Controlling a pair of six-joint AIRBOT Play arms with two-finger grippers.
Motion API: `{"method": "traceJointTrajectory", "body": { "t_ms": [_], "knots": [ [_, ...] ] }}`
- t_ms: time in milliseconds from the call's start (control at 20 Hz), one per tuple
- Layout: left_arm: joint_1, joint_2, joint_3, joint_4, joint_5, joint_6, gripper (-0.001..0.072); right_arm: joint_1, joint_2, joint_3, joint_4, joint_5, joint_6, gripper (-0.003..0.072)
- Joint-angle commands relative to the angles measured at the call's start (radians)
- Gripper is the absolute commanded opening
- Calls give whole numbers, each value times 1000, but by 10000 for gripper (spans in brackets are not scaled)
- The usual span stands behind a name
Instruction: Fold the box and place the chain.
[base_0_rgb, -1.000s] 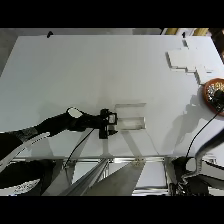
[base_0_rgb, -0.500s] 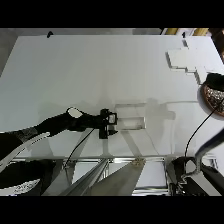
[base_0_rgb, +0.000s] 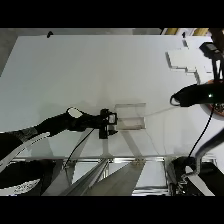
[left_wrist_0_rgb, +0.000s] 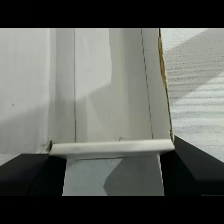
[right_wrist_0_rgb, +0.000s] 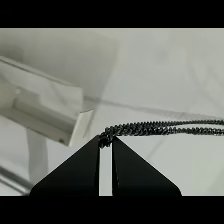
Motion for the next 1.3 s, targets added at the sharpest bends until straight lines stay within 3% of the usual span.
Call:
{"method": "traceJointTrajectory", "body": {
  "t_ms": [0, 200, 600, 1150, 1200, 1250],
  "knots": [
    [0, 0, 0, 0, 0, 0, 50, 167, 19, 1, 16, 56, 0, 21],
    [0, 0, 0, 0, 0, 0, 50, 313, 19, 0, 25, 14, 0, 21],
    [0, 0, 0, 0, 0, 0, 50, 571, -4, -118, 37, -267, -10, 21],
    [0, 0, 0, 0, 0, 0, 50, 598, -246, -204, 31, -391, -35, 22],
    [0, 0, 0, 0, 0, 0, 50, 598, -264, -204, 31, -404, -35, 33],
    [0, 0, 0, 0, 0, 0, 50, 598, -277, -204, 30, -417, -35, 94]
  ]
}}
